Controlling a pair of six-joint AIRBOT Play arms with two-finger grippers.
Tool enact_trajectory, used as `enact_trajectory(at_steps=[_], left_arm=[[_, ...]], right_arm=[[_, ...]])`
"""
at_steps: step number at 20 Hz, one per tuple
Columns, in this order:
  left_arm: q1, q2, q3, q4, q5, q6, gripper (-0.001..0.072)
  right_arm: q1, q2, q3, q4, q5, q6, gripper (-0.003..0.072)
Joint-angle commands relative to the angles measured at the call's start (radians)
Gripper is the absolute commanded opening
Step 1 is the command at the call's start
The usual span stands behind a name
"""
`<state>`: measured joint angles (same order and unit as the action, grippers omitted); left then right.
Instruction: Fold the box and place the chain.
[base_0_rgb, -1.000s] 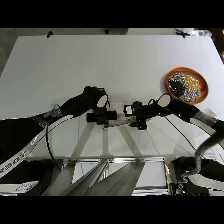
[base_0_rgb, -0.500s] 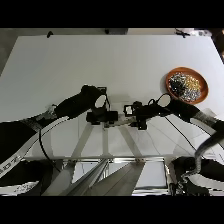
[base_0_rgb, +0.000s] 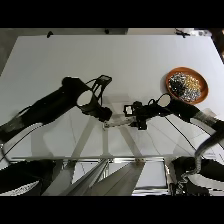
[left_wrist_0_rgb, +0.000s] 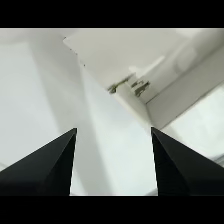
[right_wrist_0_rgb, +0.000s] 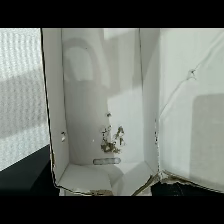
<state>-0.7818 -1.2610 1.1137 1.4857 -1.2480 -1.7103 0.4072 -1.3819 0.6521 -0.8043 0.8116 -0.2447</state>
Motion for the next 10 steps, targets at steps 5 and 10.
enact_trajectory(at_steps=[5, 10], left_arm=[[0.156, 0.399, -0.327, -0.095, 0.242, 0.898, 0.0628], [0.291, 0.413, -0.703, -0.587, 0.481, 1.478, 0.0705]], right_arm=[[0.0, 0.0, 0.001, 0.0, 0.0, 0.0, 0.0298], [0.0, 0.0, 0.001, 0.0, 0.0, 0.0, 0.0298]])
